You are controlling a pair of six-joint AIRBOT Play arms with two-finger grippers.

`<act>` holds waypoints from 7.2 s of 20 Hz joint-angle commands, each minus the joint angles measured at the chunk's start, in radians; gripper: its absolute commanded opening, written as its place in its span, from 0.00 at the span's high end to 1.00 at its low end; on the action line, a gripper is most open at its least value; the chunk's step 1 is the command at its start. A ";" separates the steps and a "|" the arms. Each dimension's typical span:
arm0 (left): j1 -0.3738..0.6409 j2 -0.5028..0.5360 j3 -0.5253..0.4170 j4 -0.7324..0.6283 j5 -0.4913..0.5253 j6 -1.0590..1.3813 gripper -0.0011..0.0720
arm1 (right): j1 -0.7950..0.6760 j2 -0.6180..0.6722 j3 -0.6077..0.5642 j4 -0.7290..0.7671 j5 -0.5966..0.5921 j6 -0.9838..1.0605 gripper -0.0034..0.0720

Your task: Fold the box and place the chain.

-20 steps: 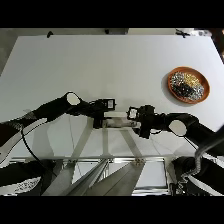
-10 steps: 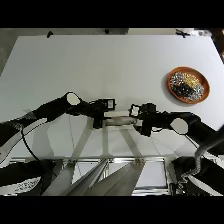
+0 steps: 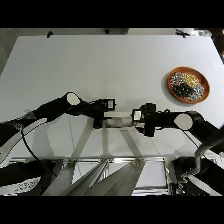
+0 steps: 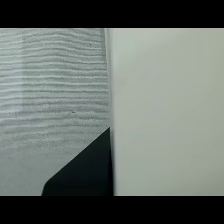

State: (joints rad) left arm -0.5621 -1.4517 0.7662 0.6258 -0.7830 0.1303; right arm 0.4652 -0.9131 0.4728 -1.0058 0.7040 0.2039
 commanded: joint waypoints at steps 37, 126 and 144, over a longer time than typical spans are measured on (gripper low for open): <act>0.000 0.001 0.000 0.000 0.001 0.000 0.97 | 0.234 0.145 -0.113 -0.150 -0.010 0.218 0.04; 0.000 0.001 0.000 0.000 0.001 0.000 0.97 | -0.002 -0.284 0.046 0.206 -0.013 -0.310 0.10; 0.000 0.001 0.000 0.000 0.001 0.000 0.97 | 0.020 -0.325 0.046 0.227 -0.065 -0.310 0.43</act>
State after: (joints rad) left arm -0.5621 -1.4513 0.7662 0.6262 -0.7830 0.1307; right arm 0.4839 -1.2381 0.5190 -0.7780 0.6487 -0.1055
